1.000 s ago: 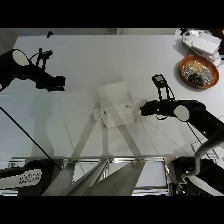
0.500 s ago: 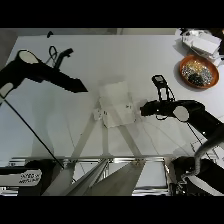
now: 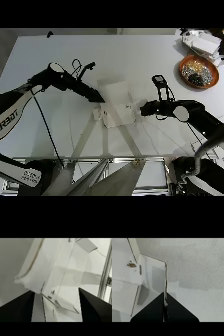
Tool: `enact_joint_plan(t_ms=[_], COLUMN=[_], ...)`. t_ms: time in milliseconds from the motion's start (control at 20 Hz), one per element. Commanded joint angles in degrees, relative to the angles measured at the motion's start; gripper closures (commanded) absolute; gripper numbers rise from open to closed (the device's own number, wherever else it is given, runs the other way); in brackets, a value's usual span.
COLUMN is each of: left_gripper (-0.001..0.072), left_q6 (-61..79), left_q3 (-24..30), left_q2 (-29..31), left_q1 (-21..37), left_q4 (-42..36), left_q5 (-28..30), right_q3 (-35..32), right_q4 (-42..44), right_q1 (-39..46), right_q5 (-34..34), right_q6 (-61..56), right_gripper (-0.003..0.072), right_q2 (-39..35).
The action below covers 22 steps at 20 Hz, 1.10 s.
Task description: Fold the box and place the chain.
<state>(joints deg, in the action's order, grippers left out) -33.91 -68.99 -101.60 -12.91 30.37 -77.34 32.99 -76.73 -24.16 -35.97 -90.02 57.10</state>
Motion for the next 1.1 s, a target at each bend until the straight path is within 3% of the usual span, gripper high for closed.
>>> enact_joint_plan(t_ms=[0, 150, 500, 550, 650, 750, 800, 1050], left_gripper=[0.0115, 0.0123, 0.0446, 0.0454, 0.0577, 0.0603, 0.0663, 0.0704], left_q6=[2.89, 3.15, 5.95, 6.95, 9.64, 11.34, 12.37, 15.82], left_q3=[0.00, 0.00, 0.00, 0.00, 0.00, -0.02, -0.02, -0.02], left_q2=[-2.56, -2.84, -2.84, -2.84, -2.84, -2.84, -2.84, -2.82], left_q1=[-0.44, -0.42, -0.42, -0.42, -0.42, -0.42, -0.42, -2.08], left_q4=[-3.78, -3.76, 0.90, 1.03, 0.85, 0.28, -0.02, -0.07], left_q5=[1.62, 3.26, 1.90, 1.92, 1.92, 1.95, 1.90, 1.92], right_q3=[-0.02, -0.02, -0.02, -0.02, -0.02, -0.02, -0.02, -0.02], right_q4=[0.04, 0.02, 0.07, 0.44, 0.72, 0.83, 0.85, 1.60], right_q1=[-0.07, -0.07, -0.07, -0.07, -0.07, -0.07, -0.07, -0.07], right_q5=[-0.04, -0.04, -0.63, -0.63, -0.66, -0.66, -0.68, -0.92], right_q6=[0.00, 0.00, -0.02, 0.00, -0.02, -0.02, -0.02, 0.00], right_gripper=[0.0671, 0.0671, 0.0671, 0.0671, 0.0671, 0.0671, 0.0671, 0.0670], right_q2=[0.04, 0.04, 0.04, 0.04, 0.04, 0.04, 0.04, 0.04])
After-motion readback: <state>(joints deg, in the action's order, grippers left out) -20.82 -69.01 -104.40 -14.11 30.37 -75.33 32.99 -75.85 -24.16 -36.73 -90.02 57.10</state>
